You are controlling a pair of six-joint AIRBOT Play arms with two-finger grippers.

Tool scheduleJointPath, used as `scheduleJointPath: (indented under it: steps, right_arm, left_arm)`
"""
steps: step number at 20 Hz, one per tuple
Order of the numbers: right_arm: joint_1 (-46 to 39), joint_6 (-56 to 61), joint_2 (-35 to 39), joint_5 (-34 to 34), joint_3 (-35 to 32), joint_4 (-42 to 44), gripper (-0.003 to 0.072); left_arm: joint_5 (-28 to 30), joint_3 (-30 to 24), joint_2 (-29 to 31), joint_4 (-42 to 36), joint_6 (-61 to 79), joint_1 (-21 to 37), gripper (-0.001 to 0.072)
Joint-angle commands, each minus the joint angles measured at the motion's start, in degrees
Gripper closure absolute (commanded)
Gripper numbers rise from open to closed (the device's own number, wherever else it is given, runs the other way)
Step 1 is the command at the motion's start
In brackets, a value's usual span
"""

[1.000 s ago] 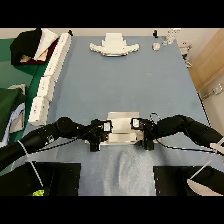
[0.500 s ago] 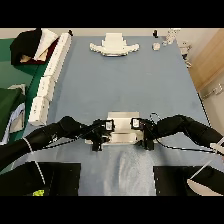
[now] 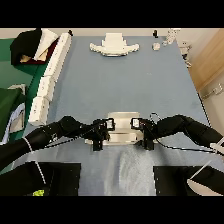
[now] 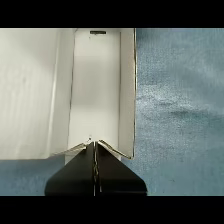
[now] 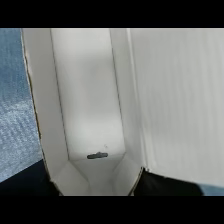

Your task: Fold the box.

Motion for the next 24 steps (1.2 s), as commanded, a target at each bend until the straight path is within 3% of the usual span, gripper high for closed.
scheduleJointPath:
  steps: [1, 3, 6, 9, 11, 13, 16, 24]
  right_arm:
    - [0.0, 0.0, 0.0, 0.0, 0.0, 0.0, 0.0161]
    - [0.0, 0.0, 0.0, 0.0, 0.0, 0.0, 0.0161]
    - [0.0, 0.0, 0.0, 0.0, 0.0, 0.0, 0.0161]
    - [0.0, 0.0, 0.0, 0.0, 0.0, 0.0, 0.0161]
    - [0.0, 0.0, 0.0, 0.0, 0.0, 0.0, 0.0162]
    - [0.0, 0.0, 0.0, 0.0, 0.0, 0.0, 0.0161]
    - [0.0, 0.0, 0.0, 0.0, 0.0, 0.0, 0.0161]
    - [0.0, 0.0, 0.0, 0.0, 0.0, -0.1, 0.0161]
  left_arm:
    - [-0.3, 0.2, 4.3, 13.3, -18.5, 0.2, 0.0697]
    - [-3.8, 0.2, 9.4, 22.5, -35.4, 0.2, 0.0697]
    - [-11.8, 0.2, 18.3, 30.4, -60.6, 0.2, 0.0697]
    - [-11.9, 0.1, 25.8, 39.1, -91.9, 0.2, 0.0697]
    - [-14.0, 0.1, 27.8, 50.6, -111.6, 1.2, 0.0697]
    - [-21.1, 0.0, 26.9, 59.3, -123.9, 4.9, 0.0697]
    - [-24.4, -0.3, 23.8, 54.4, -122.7, 11.7, 0.0697]
    - [-15.1, -1.8, 8.0, 30.7, -100.8, 12.9, 0.0698]
